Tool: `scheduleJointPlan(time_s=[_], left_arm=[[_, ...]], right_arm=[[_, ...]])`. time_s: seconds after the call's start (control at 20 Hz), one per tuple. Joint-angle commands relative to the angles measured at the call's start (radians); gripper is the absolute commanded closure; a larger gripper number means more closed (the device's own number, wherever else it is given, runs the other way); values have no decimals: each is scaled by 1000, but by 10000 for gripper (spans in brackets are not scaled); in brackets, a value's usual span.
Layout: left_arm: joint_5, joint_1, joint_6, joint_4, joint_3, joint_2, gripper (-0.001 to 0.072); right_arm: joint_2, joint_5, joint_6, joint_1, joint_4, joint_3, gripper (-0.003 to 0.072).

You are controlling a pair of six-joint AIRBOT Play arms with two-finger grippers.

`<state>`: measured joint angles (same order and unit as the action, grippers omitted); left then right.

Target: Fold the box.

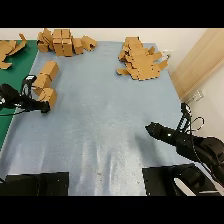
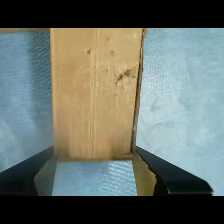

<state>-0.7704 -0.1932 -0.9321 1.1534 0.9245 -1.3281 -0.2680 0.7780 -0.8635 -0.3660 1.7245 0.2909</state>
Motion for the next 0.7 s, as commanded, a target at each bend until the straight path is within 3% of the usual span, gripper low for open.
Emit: scheduleJointPlan(time_s=[0.0, 0.1, 0.2, 0.3, 0.35, 0.55, 0.65], left_arm=[[-116, -26, -5, -2, 39, 73, 8], [-185, -8, -4, -20, 68, 138, 30], [-266, 62, 0, -46, 79, 201, 566], [-280, 164, -11, -54, 79, 235, 608], [-280, 216, -36, -55, 79, 240, 697], [-268, 433, -95, -57, 77, 201, 701], [-265, 500, -123, -58, 77, 168, 701]], right_arm=[[-3, 1, -3, -3, 13, 1, 679], [-46, -4, -83, -3, 79, 14, 678], [-161, -17, -228, -3, 171, 60, 679], [-328, -16, -355, -3, 233, 139, 679], [-412, -14, -418, -3, 262, 184, 679], [-717, -13, -567, -43, 308, 387, 679], [-811, -14, -618, -82, 307, 465, 679]])
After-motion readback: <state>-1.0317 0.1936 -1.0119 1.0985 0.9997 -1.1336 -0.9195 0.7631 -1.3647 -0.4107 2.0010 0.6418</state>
